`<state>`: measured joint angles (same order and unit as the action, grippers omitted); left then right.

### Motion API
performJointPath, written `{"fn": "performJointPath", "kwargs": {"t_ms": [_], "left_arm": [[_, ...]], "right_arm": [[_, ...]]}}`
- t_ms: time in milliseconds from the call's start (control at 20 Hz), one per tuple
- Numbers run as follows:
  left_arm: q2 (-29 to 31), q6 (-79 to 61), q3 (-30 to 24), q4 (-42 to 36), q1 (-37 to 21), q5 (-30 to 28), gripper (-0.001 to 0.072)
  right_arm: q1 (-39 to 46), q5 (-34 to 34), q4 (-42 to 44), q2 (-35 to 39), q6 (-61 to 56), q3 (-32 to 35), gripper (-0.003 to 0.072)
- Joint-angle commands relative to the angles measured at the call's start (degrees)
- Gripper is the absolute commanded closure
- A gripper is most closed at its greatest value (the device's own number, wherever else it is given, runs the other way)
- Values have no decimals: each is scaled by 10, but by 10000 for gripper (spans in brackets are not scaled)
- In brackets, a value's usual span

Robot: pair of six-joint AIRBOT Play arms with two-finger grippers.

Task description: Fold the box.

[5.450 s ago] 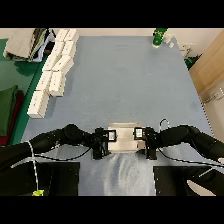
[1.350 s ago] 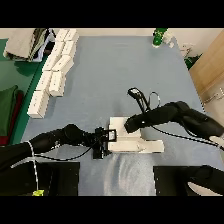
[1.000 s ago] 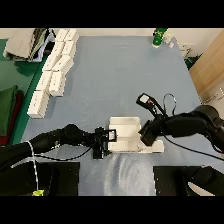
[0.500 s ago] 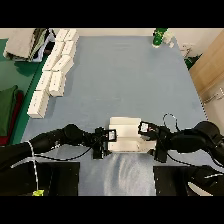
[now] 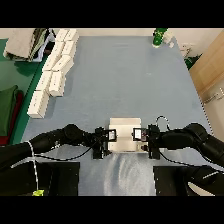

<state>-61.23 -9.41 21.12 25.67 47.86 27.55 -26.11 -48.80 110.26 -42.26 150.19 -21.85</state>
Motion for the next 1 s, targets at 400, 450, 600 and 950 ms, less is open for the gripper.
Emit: {"fn": "performJointPath", "kwargs": {"t_ms": [400,450,600,950], "left_arm": [[0,0,0,0,0,0,303],[0,0,0,0,0,0,303],[0,0,0,0,0,0,303],[0,0,0,0,0,0,303]], "right_arm": [[-22,31,50,-12,29,1,307],[-22,33,54,-17,29,2,90],[-22,40,55,-26,29,1,35],[-22,-25,-19,13,-106,-7,415]]}}
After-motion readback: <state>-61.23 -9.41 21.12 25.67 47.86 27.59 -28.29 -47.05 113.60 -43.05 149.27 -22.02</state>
